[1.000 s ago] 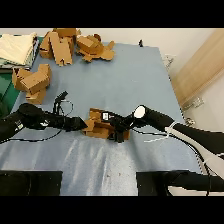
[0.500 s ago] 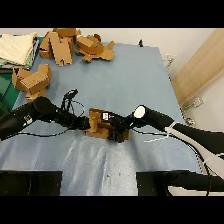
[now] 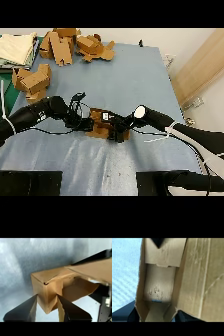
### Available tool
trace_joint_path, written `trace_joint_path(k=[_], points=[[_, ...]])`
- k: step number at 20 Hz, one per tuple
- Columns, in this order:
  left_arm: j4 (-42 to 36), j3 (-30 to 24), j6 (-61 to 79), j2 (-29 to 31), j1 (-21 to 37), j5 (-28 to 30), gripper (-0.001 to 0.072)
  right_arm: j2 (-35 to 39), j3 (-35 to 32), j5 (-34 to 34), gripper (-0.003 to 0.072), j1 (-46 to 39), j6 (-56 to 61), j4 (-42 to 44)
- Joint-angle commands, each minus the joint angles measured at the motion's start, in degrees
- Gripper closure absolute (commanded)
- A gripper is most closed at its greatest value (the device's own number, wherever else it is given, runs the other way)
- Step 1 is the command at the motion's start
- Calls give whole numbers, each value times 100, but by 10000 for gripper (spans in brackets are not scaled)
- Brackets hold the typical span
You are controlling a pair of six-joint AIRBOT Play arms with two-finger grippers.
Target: Fold the box.
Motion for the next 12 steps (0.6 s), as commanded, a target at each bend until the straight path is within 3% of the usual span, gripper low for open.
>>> trace_joint_path(k=[1, 7, 8, 9, 12], points=[[173, 50, -343, -138, -46, -79, 325, 4, -2, 2, 136, 0, 2, 2], [-144, 50, -494, -140, -46, 85, 327, 2, -2, 0, 136, 0, 2, 2], [-42, 52, -811, -140, -48, 92, 365, 2, -2, 0, 136, 0, 2, 2], [177, 57, -1108, -140, -83, 116, 365, 4, -2, 0, 136, 0, 2, 2], [1797, 249, -2544, -140, -518, -9, 366, 2, -2, 2, 136, 0, 2, 2]])
